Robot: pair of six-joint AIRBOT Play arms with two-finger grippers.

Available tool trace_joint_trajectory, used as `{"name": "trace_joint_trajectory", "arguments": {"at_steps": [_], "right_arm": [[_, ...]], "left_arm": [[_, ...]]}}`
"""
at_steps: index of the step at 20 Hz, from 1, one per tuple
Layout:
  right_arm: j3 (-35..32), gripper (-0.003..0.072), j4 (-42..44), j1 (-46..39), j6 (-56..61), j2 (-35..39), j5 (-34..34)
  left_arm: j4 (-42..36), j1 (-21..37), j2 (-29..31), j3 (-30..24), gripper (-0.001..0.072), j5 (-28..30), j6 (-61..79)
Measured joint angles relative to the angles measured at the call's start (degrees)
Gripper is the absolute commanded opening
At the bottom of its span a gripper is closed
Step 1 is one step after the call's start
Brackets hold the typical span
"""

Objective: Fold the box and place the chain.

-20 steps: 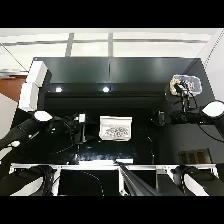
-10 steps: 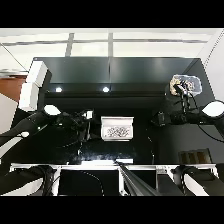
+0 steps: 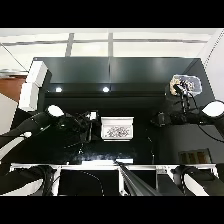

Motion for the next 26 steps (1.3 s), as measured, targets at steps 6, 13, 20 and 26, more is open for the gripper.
{"name": "trace_joint_trajectory", "arguments": {"at_steps": [6,13,20,26], "right_arm": [[0.00,0.0707,0.02,0.00,0.00,0.00,-0.04],[0.00,0.0707,0.02,0.00,0.00,0.00,-0.04],[0.00,0.0707,0.02,0.00,0.00,0.00,-0.09],[0.00,0.0707,0.35,0.00,0.00,0.00,-0.11]], "left_arm": [[-0.02,-1.36,-0.04,0.09,0.0704,1.75,-1.33],[-0.20,-2.62,-0.04,0.13,0.0704,4.42,-3.30],[0.11,-4.13,-0.04,0.13,0.0701,5.81,-4.07],[0.28,-4.42,-0.04,0.15,0.0459,6.34,-4.50]]}}
